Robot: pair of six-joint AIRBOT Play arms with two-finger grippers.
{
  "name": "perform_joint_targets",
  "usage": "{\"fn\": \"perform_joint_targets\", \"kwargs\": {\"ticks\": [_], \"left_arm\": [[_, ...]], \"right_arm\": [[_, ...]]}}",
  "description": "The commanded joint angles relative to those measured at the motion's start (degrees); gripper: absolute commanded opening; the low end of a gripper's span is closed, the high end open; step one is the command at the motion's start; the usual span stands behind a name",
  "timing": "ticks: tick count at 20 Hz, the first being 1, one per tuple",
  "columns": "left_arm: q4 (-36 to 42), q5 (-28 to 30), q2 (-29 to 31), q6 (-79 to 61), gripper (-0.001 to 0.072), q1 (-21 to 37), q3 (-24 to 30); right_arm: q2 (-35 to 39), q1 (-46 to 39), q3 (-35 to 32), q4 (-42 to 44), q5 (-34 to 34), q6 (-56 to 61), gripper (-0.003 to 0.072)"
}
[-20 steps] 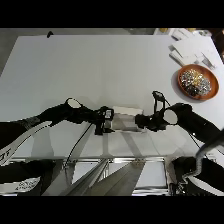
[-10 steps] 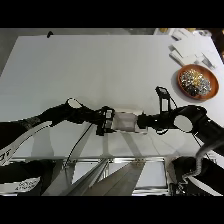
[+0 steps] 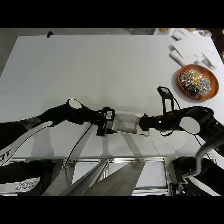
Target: Fold the box and place the chain.
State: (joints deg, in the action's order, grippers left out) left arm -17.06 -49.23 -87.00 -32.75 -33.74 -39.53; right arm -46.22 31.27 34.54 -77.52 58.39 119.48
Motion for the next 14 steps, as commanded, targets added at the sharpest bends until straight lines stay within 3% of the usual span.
{"fn": "perform_joint_targets", "kwargs": {"ticks": [1,6,7,11,13,14], "left_arm": [[0.76,-0.31,0.00,-0.04,0.0083,0.07,-0.02],[0.76,-0.52,0.00,-0.04,0.0083,0.07,-0.02],[0.76,-0.50,0.00,-0.04,0.0083,0.07,-0.02],[0.76,-0.50,0.00,-0.04,0.0083,0.07,-0.02],[0.79,-0.48,0.00,-0.04,0.0083,0.07,-0.02],[0.76,-0.50,0.00,-0.04,0.0083,0.07,-0.02]], "right_arm": [[3.45,-4.13,-0.07,-0.13,4.52,-3.48,0.0577],[4.68,-7.10,-0.09,7.87,7.19,-10.54,0.0557],[4.79,-7.10,-0.33,8.20,7.63,-10.56,0.0509],[5.22,-7.10,-2.51,7.74,7.04,-13.75,0.0499],[6.99,-7.10,-2.54,8.11,3.89,-15.67,0.0384],[8.59,-7.10,-2.54,9.05,1.46,-17.25,0.0376]]}}
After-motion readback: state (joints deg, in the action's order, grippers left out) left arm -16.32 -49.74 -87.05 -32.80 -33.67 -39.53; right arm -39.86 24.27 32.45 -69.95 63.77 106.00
